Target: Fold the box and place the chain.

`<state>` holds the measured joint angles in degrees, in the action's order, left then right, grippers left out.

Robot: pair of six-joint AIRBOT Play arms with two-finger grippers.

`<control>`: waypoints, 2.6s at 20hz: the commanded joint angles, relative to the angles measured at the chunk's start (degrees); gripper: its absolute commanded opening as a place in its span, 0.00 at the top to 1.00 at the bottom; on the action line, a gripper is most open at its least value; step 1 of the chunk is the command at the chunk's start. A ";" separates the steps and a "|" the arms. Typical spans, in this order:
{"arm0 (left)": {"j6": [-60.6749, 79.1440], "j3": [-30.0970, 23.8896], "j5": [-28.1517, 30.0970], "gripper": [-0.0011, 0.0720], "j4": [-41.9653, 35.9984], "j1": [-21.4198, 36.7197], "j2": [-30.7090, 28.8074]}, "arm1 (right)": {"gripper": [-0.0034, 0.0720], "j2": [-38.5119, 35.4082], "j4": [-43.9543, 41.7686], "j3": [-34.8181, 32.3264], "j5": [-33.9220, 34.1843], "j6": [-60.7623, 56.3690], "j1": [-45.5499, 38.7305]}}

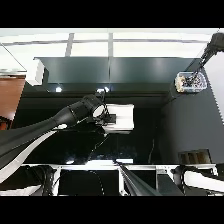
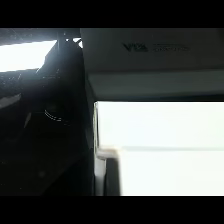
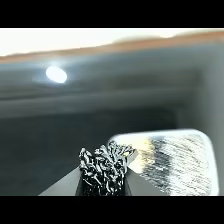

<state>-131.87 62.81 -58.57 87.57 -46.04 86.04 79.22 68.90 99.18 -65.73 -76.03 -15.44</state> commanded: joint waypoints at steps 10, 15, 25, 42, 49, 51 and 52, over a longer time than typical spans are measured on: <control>0.02 0.02 -0.11 0.95 0.02 0.02 0.02 | 0.95 -18.01 -33.38 0.04 -15.08 8.61 0.52; 0.02 0.02 -0.11 0.95 0.02 0.02 0.02 | 0.94 -17.99 -35.54 -0.24 -19.85 8.59 4.22; 0.02 0.02 -0.11 0.95 0.02 0.02 0.02 | 0.94 -17.99 -29.51 -20.59 -20.90 8.59 23.56; 0.02 0.02 -0.11 0.95 0.02 0.02 0.02 | 0.94 -15.63 -32.65 -49.33 5.33 10.27 35.34; 0.04 0.02 0.04 0.95 0.04 0.02 0.02 | 0.94 -12.66 -33.46 -52.35 12.44 12.44 38.25; 0.02 0.02 0.04 0.95 0.04 0.02 0.02 | 0.64 -12.68 -33.31 -52.13 11.23 12.48 37.29; 0.02 0.02 0.04 0.95 0.02 0.02 0.02 | 0.60 -12.72 -32.72 -51.52 8.37 13.35 35.67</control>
<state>-131.85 62.81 -58.65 87.59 -46.04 86.04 66.15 35.55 47.46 -55.59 -63.66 21.65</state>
